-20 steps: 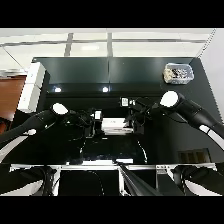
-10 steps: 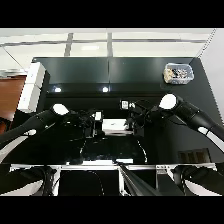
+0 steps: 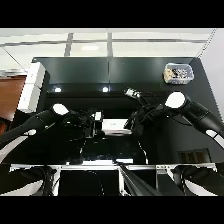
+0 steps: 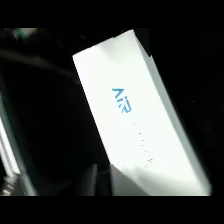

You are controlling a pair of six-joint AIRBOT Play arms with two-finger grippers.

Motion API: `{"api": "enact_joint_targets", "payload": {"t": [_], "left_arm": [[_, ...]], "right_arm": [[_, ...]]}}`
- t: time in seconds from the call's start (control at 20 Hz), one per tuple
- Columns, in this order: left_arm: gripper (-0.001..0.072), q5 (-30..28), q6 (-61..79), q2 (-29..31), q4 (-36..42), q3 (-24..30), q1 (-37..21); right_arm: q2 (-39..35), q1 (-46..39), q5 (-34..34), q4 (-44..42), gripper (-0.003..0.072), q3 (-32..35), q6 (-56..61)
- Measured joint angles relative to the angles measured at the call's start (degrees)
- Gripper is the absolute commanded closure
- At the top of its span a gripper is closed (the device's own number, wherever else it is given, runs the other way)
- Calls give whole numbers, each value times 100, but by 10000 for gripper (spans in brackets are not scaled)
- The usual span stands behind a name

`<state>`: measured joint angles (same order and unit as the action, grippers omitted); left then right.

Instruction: Fold the box and place the chain.

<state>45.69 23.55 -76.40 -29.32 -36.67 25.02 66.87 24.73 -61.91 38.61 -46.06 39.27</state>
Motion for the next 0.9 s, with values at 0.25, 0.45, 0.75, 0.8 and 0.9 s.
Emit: {"api": "enact_joint_targets", "payload": {"t": [0.25, 0.45, 0.75, 0.8, 0.9], "left_arm": [[266, 0, 0, 0, 2, 0, 0], [266, 2, -15, 0, 2, 0, 0], [264, 11, -13, 2, 2, 2, -2], [253, -9, 7, 17, -7, 2, -2], [-4, -22, -42, 101, -17, 2, -4]], "right_arm": [[181, -4, 831, -809, 666, 398, 1314], [518, -4, 1064, -1034, 666, 595, 1687], [627, -24, 1119, -1029, 666, 654, 1869], [551, -61, 1049, -938, 666, 627, 1873], [289, -254, 796, -723, 666, 529, 1884]]}}
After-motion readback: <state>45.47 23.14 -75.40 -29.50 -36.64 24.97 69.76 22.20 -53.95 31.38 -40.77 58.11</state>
